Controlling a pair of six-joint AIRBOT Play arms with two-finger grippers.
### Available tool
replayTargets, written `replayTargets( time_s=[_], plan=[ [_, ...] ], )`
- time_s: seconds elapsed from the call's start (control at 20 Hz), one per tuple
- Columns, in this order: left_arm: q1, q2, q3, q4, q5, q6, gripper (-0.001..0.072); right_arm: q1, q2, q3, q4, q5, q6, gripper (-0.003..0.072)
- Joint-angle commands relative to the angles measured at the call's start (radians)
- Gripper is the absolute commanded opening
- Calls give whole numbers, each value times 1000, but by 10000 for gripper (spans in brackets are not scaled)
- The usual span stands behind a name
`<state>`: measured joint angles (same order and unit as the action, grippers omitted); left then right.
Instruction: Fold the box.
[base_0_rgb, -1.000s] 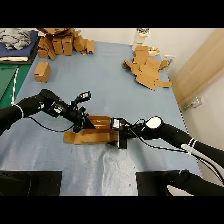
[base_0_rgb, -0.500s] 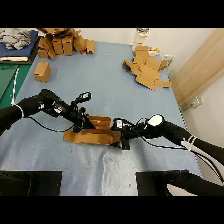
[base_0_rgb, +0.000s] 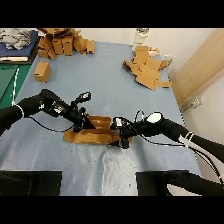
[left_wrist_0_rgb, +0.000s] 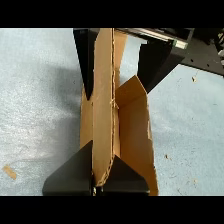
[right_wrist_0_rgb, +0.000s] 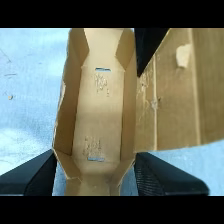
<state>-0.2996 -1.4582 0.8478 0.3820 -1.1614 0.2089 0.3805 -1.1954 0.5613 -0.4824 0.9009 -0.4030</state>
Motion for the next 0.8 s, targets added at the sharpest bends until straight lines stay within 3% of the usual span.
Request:
replayTargets(
  time_s=[0.0,0.4,0.75],
  plan=[
    [0,-1,1,0,0,0,14,0,-5,2,0,6,-6,710],
    [0,-1,1,0,0,0,14,5,-48,9,-2,0,-14,710],
    [0,-1,1,0,0,0,14,101,-48,9,-79,-135,155,710]
  ],
)
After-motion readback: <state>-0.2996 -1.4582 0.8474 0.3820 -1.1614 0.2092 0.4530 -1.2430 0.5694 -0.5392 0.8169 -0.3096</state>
